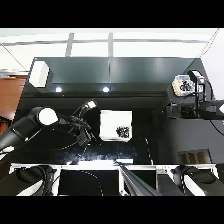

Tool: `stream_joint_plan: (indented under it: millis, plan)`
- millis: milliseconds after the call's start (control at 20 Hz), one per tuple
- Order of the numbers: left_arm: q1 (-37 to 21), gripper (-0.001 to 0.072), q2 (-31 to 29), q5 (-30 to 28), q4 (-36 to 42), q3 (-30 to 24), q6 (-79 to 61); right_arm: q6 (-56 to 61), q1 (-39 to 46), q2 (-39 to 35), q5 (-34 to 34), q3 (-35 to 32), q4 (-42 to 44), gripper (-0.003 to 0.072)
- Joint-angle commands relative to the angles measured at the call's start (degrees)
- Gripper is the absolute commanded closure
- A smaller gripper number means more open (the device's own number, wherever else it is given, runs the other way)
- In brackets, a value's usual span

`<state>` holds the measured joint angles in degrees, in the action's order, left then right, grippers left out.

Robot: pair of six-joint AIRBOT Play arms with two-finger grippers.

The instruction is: Fold the box and place the chain.

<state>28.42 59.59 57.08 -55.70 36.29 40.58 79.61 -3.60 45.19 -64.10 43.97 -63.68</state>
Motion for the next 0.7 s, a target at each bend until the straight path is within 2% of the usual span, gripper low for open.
stream_joint_plan:
  millis: [0,100,250,450,650]
  plan:
    - [-0.5,0.0,3.9,-2.8,1.9,-0.7,-26.2,0.1,0.0,0.0,0.8,0.1,-0.7,0.0326]
    - [-0.6,0.0,6.8,-3.0,2.7,-0.2,-35.4,0.1,0.0,0.0,1.4,0.1,-0.9,0.0326]
    - [-0.7,0.0,10.4,-5.3,5.5,0.3,-36.1,0.1,0.0,0.0,2.2,0.1,-0.9,0.0326]
    - [-0.5,0.0,14.1,-5.9,15.9,0.4,-42.2,0.1,0.0,0.0,3.1,0.1,-0.9,0.0326]
    - [-0.5,0.0,16.0,-6.2,17.7,0.5,-45.0,0.1,0.0,0.0,3.1,0.1,-0.9,0.0326]
